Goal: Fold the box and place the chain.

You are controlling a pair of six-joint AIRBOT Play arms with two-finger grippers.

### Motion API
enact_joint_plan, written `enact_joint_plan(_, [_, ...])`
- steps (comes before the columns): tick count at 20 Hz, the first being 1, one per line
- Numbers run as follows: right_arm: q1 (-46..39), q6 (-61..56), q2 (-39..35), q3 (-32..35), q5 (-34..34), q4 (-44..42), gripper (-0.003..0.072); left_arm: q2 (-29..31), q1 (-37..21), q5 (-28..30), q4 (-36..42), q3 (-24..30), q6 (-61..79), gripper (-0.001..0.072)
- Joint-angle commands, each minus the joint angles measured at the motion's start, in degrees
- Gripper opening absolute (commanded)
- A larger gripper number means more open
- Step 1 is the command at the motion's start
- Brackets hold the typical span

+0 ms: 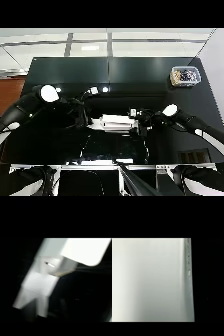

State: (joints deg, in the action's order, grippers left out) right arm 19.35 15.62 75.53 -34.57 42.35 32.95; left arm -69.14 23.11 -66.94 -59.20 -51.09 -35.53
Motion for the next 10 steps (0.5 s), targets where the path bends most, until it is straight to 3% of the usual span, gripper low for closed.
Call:
enact_joint_plan(1, [0.2, 0.1, 0.0, -0.1, 0.1, 0.4, 0.0204, -0.8, 0.3, -13.0, 14.4, 3.4, -7.5, 0.0027])
enact_joint_plan(2, [0.2, 0.1, 0.0, -0.1, 0.1, 0.4, 0.0095, -1.7, 1.4, -11.8, 19.6, 5.2, -5.6, 0.0027])
enact_joint_plan(5, [0.2, 0.0, 0.0, -0.1, 0.0, 0.5, 0.0097, -3.2, 4.9, 2.5, 30.0, 7.3, 0.9, 0.0027])
enact_joint_plan(8, [0.2, 0.0, 0.0, -0.1, -0.1, 0.5, 0.0097, -3.4, 5.1, 21.2, 41.7, 6.7, 7.1, 0.0027])
enact_joint_plan(10, [0.2, 0.0, 0.0, -0.1, -0.2, 0.3, 0.0097, -4.0, 5.2, 32.5, 43.6, 6.3, 7.3, 0.0027])
